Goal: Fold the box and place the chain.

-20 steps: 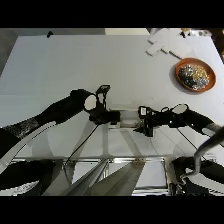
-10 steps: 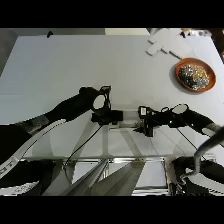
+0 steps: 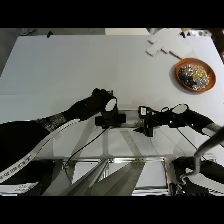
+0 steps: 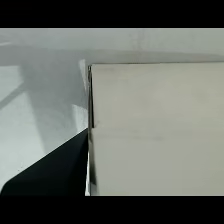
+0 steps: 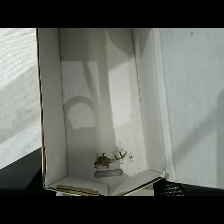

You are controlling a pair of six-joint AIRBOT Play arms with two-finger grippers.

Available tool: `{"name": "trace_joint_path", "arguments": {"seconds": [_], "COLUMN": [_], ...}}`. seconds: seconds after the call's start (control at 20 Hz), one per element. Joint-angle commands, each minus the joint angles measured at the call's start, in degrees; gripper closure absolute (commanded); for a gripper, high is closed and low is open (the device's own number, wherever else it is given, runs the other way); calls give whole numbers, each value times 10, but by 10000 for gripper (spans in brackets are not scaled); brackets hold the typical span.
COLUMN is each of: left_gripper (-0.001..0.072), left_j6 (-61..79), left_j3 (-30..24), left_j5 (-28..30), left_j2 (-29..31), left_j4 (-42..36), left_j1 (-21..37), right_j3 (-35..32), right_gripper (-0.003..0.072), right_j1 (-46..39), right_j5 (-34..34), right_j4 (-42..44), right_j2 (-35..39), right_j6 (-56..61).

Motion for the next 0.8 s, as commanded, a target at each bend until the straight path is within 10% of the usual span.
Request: {"name": "trace_joint_path", "arguments": {"seconds": [0.0,0.25,0.45,0.5,0.65,0.75], "left_gripper": [432,681,707,664,230,230], "left_j6": [-54,-56,-66,-66,-49,-33], "left_j3": [2,2,2,2,2,2], "left_j5": [-1,-1,-3,-3,-3,-3], "left_j2": [-3,-7,-7,-7,-6,-4], "left_j4": [17,28,27,27,18,11], "left_j1": [-3,-7,-7,-7,-6,-1], "right_j3": [0,0,0,0,0,0], "right_gripper": [449,449,449,449,449,449], "right_j1": [0,0,0,0,0,0], "right_j5": [0,0,0,0,0,0], "right_j4": [0,0,0,0,0,0], "right_j2": [0,0,0,0,0,0], "right_j6": [0,0,0,0,0,0]}}
